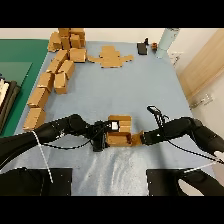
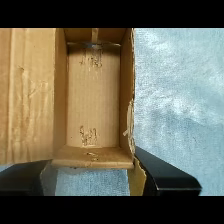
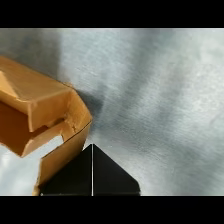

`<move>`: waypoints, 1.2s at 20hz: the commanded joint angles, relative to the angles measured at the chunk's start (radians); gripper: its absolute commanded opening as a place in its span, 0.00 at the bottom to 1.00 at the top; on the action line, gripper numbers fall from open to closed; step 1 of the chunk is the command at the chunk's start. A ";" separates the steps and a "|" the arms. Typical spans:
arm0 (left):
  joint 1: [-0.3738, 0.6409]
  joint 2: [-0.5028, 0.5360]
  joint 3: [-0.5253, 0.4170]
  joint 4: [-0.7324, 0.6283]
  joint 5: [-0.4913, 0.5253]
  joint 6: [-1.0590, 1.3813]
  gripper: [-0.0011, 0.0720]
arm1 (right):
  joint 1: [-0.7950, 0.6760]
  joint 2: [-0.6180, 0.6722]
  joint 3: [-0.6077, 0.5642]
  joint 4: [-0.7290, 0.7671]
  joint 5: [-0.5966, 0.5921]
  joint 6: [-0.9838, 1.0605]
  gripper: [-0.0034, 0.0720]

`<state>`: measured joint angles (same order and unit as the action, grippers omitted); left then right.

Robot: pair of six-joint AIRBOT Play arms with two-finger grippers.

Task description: Fold the box.

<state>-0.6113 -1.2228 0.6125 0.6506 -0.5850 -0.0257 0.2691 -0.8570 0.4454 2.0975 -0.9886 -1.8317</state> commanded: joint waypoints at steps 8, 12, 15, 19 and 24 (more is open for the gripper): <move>0.000 0.000 0.000 0.000 0.000 0.000 0.51 | 0.022 0.051 0.043 0.163 -0.028 0.038 0.54; 0.000 0.000 0.000 0.000 0.000 0.000 0.51 | 0.119 -0.034 0.046 0.159 0.040 0.060 0.54; 0.000 0.000 0.000 0.000 0.000 0.000 0.51 | 0.215 -0.087 0.089 0.062 0.120 0.208 0.54; 0.000 0.000 0.000 0.000 0.000 0.000 0.51 | 0.375 -0.155 0.196 -0.244 0.111 0.599 0.54; 0.000 0.000 0.000 0.000 0.000 0.000 0.51 | 0.548 -0.297 0.343 -0.546 -0.046 1.005 0.54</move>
